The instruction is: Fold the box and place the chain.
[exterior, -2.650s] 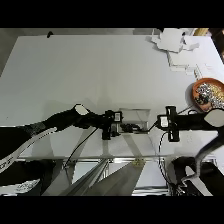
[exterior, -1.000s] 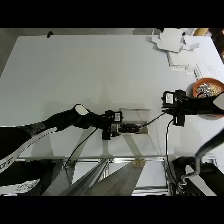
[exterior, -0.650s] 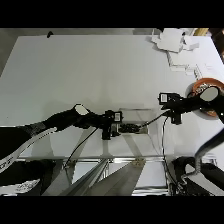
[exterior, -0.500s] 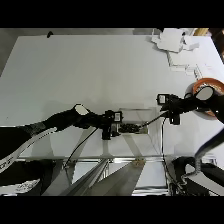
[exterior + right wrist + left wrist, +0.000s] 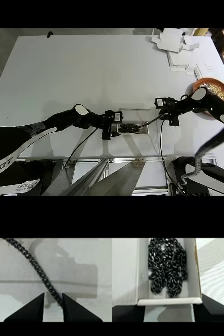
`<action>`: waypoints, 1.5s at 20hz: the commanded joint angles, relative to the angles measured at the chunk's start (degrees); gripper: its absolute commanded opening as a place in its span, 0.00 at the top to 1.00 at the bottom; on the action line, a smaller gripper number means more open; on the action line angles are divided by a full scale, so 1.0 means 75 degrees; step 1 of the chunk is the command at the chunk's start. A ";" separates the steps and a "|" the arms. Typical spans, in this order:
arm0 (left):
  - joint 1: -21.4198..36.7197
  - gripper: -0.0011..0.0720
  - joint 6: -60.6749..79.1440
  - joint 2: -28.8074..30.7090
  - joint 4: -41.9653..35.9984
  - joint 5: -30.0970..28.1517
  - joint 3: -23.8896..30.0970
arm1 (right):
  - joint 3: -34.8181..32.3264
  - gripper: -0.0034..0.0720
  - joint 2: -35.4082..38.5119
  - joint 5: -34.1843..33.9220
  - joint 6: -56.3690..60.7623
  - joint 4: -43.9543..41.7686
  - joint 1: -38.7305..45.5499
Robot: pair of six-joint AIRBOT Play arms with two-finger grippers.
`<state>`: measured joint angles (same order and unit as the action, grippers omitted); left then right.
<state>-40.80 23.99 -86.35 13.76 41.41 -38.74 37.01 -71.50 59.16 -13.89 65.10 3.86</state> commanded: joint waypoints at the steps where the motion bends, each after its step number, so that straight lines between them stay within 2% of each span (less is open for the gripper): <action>1: -0.0003 0.69 0.0003 0.0006 0.0000 -0.0003 0.0000 | -0.0082 0.67 -0.0064 -0.0090 -0.0251 0.0114 0.0003; 2: -0.0003 0.69 0.0003 0.0006 0.0000 0.0000 0.0000 | -0.0082 0.67 -0.0105 -0.0184 -0.0245 0.0082 0.0000; 4: 0.0000 0.69 0.0003 0.0006 0.0003 -0.0003 0.0000 | -0.0082 0.80 -0.0117 -0.0227 -0.0245 0.0055 -0.0032; 7: -0.0003 0.69 0.0003 0.0006 0.0003 -0.0003 0.0000 | -0.0082 0.82 -0.0067 -0.0105 -0.0221 0.0076 -0.0335; 9: -0.0003 0.69 0.0003 0.0006 0.0000 -0.0003 0.0000 | -0.0082 0.92 0.0149 0.0239 -0.0169 0.0111 -0.0551; 10: -0.0003 0.69 0.0003 0.0006 0.0000 -0.0003 0.0000 | -0.0082 0.92 0.0376 0.0428 0.0009 0.0125 -0.0618; 12: -0.0003 0.69 0.0003 0.0009 0.0003 -0.0003 0.0000 | -0.0082 0.92 0.1029 0.0886 0.0568 0.0149 -0.0664; 16: 0.0000 0.69 0.0003 0.0006 0.0000 0.0000 0.0000 | -0.0082 0.92 0.3107 0.2052 0.1545 -0.0029 -0.0664; 18: 0.0000 0.69 0.0003 0.0006 0.0003 -0.0003 0.0000 | -0.0085 0.92 0.3978 0.2582 0.1658 -0.0577 -0.0664; 20: 0.0000 0.69 0.0003 0.0009 0.0003 -0.0003 0.0000 | -0.0114 0.92 0.4543 0.2742 0.1658 -0.1603 -0.0816; 22: -0.0003 0.69 0.0003 0.0006 0.0003 0.0000 0.0000 | -0.0154 0.92 0.4744 0.2669 0.1652 -0.2702 -0.1309; 24: 0.0000 0.69 0.0003 0.0006 0.0000 0.0023 0.0000 | -0.0184 0.92 0.4736 0.2157 0.1652 -0.3235 -0.2066; 28: -0.0003 0.69 0.0003 0.0006 0.0000 0.0058 0.0000 | -0.0452 0.92 0.4607 -0.0012 0.1652 -0.3258 -0.3774; 30: -0.0003 0.69 0.0003 0.0006 0.0003 0.0055 0.0000 | -0.0525 0.92 0.4223 -0.0606 0.1655 -0.3246 -0.4319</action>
<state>-40.80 23.99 -86.35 13.76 41.71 -38.74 33.98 -37.95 63.72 -1.67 42.44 -22.00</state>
